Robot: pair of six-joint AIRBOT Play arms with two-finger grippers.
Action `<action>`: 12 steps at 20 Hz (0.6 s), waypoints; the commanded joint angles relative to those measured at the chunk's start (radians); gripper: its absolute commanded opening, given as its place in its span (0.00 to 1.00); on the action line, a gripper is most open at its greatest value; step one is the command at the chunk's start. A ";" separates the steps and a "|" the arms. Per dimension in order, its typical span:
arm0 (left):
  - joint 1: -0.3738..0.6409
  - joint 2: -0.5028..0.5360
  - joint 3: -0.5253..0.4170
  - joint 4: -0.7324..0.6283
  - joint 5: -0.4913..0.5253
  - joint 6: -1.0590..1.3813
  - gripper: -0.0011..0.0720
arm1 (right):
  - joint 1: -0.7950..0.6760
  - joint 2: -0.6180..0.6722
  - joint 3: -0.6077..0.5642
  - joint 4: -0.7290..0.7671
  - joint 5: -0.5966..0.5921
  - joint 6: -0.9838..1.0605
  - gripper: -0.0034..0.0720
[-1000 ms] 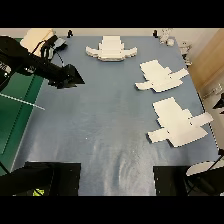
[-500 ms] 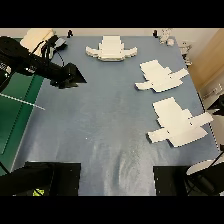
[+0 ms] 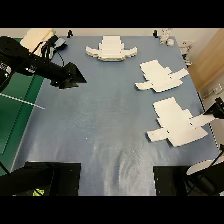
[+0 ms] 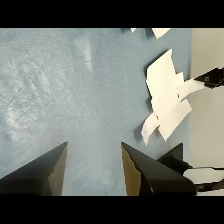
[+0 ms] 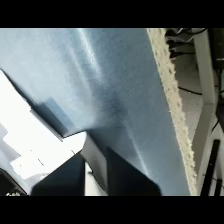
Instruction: Fold the box.
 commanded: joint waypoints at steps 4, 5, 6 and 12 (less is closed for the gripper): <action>0.000 -0.001 0.000 0.001 0.000 0.002 0.72 | 0.037 0.052 -0.088 0.232 0.055 -0.003 0.05; 0.000 -0.001 0.000 0.001 -0.002 0.002 0.72 | 0.056 0.070 -0.098 0.283 0.062 -0.003 0.05; 0.000 -0.001 0.000 0.000 -0.007 0.002 0.72 | 0.083 0.098 -0.113 0.313 0.058 -0.002 0.05; 0.002 0.012 -0.012 0.016 -0.118 0.066 0.55 | 0.298 0.426 -0.374 0.329 -0.223 0.105 0.05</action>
